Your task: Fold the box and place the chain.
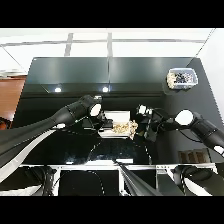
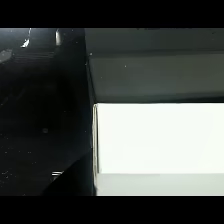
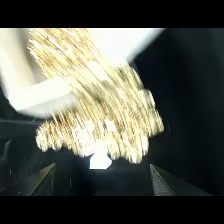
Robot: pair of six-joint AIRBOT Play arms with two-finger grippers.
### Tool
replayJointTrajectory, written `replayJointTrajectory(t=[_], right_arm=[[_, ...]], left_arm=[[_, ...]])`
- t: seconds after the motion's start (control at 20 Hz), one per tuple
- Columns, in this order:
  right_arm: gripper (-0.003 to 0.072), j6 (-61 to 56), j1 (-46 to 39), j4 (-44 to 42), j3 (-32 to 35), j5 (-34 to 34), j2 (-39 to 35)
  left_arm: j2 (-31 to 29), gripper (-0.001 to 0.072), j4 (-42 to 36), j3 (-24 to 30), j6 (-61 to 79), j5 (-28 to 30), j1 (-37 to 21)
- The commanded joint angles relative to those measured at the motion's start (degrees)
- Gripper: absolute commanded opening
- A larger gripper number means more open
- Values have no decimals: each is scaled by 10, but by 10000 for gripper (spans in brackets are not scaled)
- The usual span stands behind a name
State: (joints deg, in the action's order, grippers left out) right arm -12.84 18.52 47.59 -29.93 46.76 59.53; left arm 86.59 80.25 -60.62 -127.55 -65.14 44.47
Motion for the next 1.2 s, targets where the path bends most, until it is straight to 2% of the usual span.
replayJointTrajectory(t=[0.0, 0.15, 0.9, 0.95, 1.0, 1.05, 1.1, 1.15], right_arm=[[720, 174, 23, -115, 8, -48, 21], [720, 228, 23, -146, 8, -50, 40], [719, 206, 23, -130, 8, -70, 100], [651, 205, 23, -129, 8, -70, 100], [461, 200, 23, -129, 8, -69, 100], [331, 197, 23, -129, 8, -69, 100], [136, 197, 23, -129, 8, -65, 100], [66, 196, 23, -129, 8, -58, 100]], left_arm=[[0, 32, 0, 0, 0, 1, 0], [0, 32, 0, 0, 0, 0, 0], [0, 32, 0, 0, 0, 0, 0], [0, 31, 0, 0, 0, 0, 0], [0, 31, 0, 0, 0, 0, 0], [0, 32, 0, 0, 0, 0, 0], [0, 32, 0, 0, 0, 0, 0], [0, 32, 0, 0, 0, 0, 0]])
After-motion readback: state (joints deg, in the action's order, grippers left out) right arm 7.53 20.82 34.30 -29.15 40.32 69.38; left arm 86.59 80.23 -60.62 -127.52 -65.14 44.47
